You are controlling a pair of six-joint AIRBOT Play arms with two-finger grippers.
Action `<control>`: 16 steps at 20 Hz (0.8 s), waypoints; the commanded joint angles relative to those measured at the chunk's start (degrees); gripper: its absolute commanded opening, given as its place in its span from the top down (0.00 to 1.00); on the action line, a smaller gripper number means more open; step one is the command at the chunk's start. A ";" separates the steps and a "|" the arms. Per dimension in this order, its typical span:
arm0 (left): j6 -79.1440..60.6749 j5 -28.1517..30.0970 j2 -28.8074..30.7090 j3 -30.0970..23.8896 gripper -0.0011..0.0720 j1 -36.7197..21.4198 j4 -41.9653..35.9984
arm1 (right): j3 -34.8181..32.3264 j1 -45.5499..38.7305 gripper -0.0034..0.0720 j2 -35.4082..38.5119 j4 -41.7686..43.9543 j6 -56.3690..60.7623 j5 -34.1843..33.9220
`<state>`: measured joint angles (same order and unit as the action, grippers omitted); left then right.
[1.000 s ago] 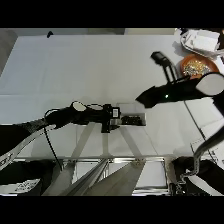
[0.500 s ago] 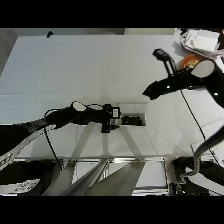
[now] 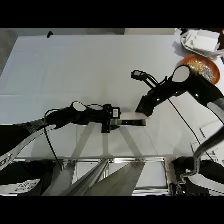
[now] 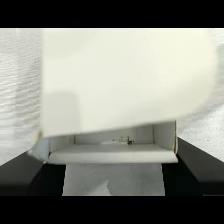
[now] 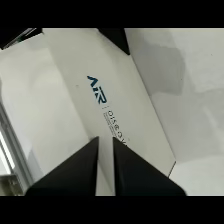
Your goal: Fold the box and place the chain.
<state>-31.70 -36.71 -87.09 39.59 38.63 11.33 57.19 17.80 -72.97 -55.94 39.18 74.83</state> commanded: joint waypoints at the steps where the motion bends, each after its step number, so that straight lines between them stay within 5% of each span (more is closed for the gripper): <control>1: 0.00 0.00 0.04 0.02 0.86 0.02 0.00 | -0.46 1.70 0.66 4.55 -1.84 -3.32 -0.09; 3: 0.00 0.02 0.04 0.02 0.86 0.02 0.00 | -2.23 2.25 0.50 7.28 -1.90 -9.81 -1.79; 8: 0.00 0.00 0.04 0.02 0.86 0.02 0.00 | -7.19 2.25 0.50 7.41 -4.26 -11.17 -9.33; 16: 0.00 0.00 0.04 0.02 0.86 0.02 0.00 | -8.63 2.25 0.51 7.43 -4.90 -11.23 -9.79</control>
<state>-31.64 -36.69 -87.09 39.59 38.63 11.29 49.52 20.01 -65.60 -60.20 28.21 65.93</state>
